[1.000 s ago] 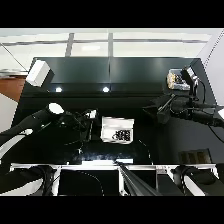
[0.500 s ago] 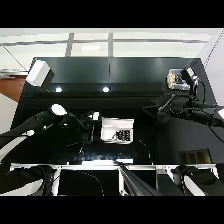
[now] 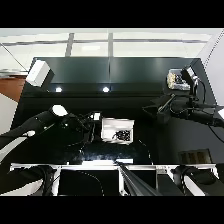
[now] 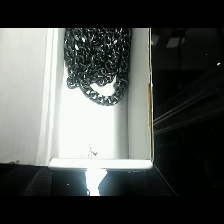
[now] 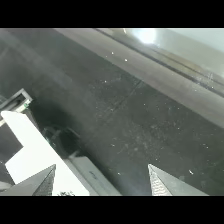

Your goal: Fold the box and place the chain.

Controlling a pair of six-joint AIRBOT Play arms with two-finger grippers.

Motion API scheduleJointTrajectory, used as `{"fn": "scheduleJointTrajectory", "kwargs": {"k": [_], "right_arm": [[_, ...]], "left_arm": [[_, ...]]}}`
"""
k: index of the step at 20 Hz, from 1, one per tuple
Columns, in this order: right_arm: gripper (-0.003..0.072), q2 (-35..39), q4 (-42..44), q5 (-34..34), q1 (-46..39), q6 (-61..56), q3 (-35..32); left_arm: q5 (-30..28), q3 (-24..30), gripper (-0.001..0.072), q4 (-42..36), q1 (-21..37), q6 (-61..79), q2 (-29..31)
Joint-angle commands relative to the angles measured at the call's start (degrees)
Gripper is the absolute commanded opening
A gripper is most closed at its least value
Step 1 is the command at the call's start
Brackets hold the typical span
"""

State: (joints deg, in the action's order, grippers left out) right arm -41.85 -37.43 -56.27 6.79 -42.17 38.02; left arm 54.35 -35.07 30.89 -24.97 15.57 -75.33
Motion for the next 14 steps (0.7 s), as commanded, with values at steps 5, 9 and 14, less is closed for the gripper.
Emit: {"fn": "scheduleJointTrajectory", "kwargs": {"k": [5,9,14], "right_arm": [[0.0699,-5.01,-7.76,1.86,2.95,-8.46,0.37],[0.0699,-14.95,-9.25,3.74,5.77,-8.37,5.05],[0.0699,-22.95,-9.79,3.04,11.45,-5.11,11.72]], "left_arm": [[-1.49,0.04,0.0490,-0.26,-0.04,-1.11,0.00],[-1.62,0.04,0.0490,-0.26,-0.04,-1.22,0.00],[-2.75,0.04,0.0490,-0.04,0.00,-2.25,0.02]]}}
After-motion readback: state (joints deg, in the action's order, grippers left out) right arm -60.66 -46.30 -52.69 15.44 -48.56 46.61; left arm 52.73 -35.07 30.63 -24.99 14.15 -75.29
